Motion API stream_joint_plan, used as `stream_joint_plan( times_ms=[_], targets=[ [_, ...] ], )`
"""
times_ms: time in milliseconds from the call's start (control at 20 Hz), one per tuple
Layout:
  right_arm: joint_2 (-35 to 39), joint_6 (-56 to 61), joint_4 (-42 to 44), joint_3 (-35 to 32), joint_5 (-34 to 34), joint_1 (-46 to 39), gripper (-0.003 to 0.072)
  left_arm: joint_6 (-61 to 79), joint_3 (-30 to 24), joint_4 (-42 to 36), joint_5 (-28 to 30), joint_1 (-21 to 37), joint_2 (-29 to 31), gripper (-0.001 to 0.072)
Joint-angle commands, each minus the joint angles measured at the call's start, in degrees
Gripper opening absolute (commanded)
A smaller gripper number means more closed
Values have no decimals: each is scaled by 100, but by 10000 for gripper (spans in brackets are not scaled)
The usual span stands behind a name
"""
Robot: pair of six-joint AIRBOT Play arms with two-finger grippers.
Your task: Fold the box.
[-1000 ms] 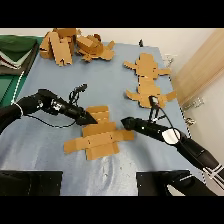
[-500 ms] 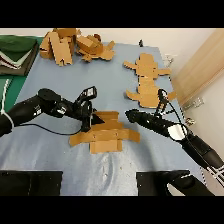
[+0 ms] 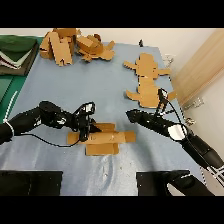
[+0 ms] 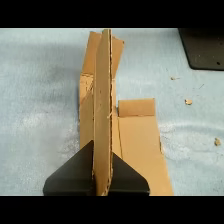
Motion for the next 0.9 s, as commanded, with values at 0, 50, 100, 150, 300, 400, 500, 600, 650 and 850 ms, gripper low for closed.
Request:
stream_joint_plan(
  times_ms=[0, 50, 100, 150, 300, 400, 500, 600, 650, 850],
  targets=[
    [7, 0, -122, 4, 7, -4, 297, 223, -144, -44, 109, -7, -4, 15],
    [7, 0, -125, 4, 7, -4, 297, 223, -146, -44, 181, -4, -4, 15],
    [7, 0, -138, 4, 13, -4, 297, 221, -146, -46, 297, 0, -4, 15],
    [7, 0, -173, 4, 44, -4, 298, 216, -149, -35, 435, 4, -15, 15],
    [7, -2, -249, 4, 177, -4, 297, 203, -168, -28, 710, 4, -122, 15],
    [7, 0, -273, 4, 175, -4, 297, 199, -173, -28, 688, 2, -229, 15],
    [7, 0, -275, 4, 175, -4, 298, 199, -173, -28, 688, 0, -247, 15],
    [7, 0, -299, 4, 173, -4, 298, 179, -173, -31, 645, 0, -247, 15],
    [7, 0, -319, 4, 173, -4, 298, 190, -170, -50, 470, 0, -247, 15],
    [7, 2, -337, 4, 170, -4, 297, 501, -166, -317, -129, -7, -247, 15]
  ],
)
